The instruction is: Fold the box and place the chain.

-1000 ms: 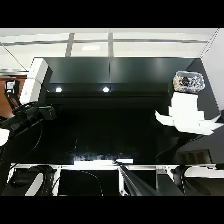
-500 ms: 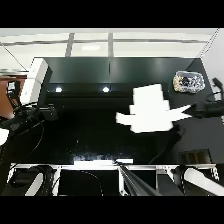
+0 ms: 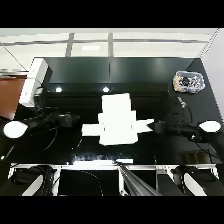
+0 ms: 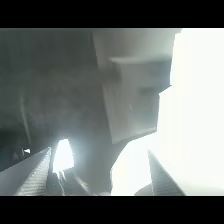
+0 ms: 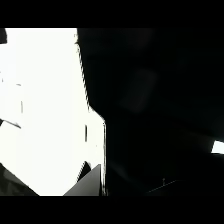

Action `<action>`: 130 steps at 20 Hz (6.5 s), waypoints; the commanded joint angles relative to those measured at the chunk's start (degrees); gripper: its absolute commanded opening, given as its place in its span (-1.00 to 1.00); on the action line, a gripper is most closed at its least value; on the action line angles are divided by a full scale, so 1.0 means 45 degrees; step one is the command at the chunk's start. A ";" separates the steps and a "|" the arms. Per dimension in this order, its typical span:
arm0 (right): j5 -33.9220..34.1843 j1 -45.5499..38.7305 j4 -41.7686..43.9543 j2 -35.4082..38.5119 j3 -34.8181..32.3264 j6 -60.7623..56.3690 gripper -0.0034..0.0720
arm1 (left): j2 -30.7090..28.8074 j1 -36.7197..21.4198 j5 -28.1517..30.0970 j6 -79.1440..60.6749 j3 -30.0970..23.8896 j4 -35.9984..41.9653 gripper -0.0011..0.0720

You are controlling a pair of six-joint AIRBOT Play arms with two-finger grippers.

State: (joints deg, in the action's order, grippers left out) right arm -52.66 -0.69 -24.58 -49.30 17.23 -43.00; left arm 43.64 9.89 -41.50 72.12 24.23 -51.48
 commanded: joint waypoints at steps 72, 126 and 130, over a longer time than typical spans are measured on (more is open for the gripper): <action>0.2356 0.6368 -0.6139 -0.1860 0.1933 0.7475 0.70 | 0.8344 0.4867 0.0612 -1.8263 0.4226 0.2919 -0.89; 0.2647 0.5391 -0.2108 -0.4556 0.2497 1.1720 0.70 | 0.8344 0.4872 0.0447 -1.8253 0.4226 0.2919 -0.89; 0.2657 0.5391 -0.2259 -0.4595 0.2497 1.1511 0.70 | 0.8344 0.4872 0.0447 -1.8248 0.4226 0.2924 -0.89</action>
State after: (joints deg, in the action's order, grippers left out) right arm -40.45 23.59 -33.36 -69.84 28.53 9.65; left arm 81.17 31.77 -39.57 -10.00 43.22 -38.37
